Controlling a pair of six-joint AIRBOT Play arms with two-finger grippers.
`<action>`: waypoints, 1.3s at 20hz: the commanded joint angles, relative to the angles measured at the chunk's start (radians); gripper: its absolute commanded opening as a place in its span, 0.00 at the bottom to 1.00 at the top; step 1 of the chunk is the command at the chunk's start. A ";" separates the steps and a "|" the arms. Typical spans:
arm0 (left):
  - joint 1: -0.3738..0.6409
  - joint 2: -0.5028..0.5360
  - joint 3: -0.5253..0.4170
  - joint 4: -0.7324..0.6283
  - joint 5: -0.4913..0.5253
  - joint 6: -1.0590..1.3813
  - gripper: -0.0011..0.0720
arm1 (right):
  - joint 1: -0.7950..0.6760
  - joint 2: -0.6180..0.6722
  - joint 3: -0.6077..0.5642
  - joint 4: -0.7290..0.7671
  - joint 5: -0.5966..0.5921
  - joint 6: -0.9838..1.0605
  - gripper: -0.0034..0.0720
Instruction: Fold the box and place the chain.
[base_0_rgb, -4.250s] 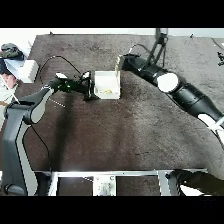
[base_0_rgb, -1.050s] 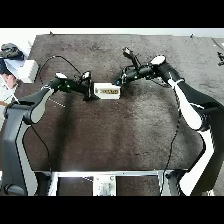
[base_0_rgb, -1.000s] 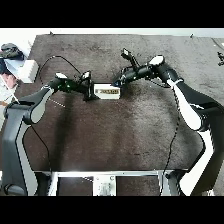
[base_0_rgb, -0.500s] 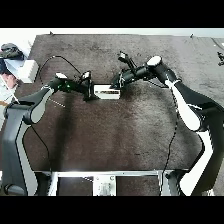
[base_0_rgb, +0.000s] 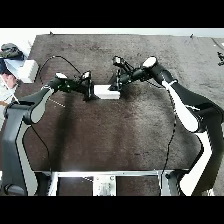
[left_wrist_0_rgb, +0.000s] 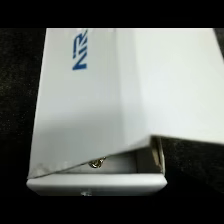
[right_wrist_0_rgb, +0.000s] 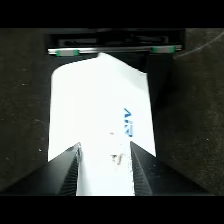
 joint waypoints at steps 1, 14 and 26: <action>-0.001 0.000 0.000 0.000 0.000 0.000 0.48 | 0.003 -0.001 0.001 -0.016 -0.054 -0.008 0.54; -0.001 0.000 0.000 0.000 0.000 0.000 0.48 | -0.041 0.108 -0.003 0.024 -0.007 0.053 0.51; -0.001 0.000 0.000 0.000 0.000 0.000 0.48 | -0.031 0.020 -0.022 0.046 0.074 0.049 0.49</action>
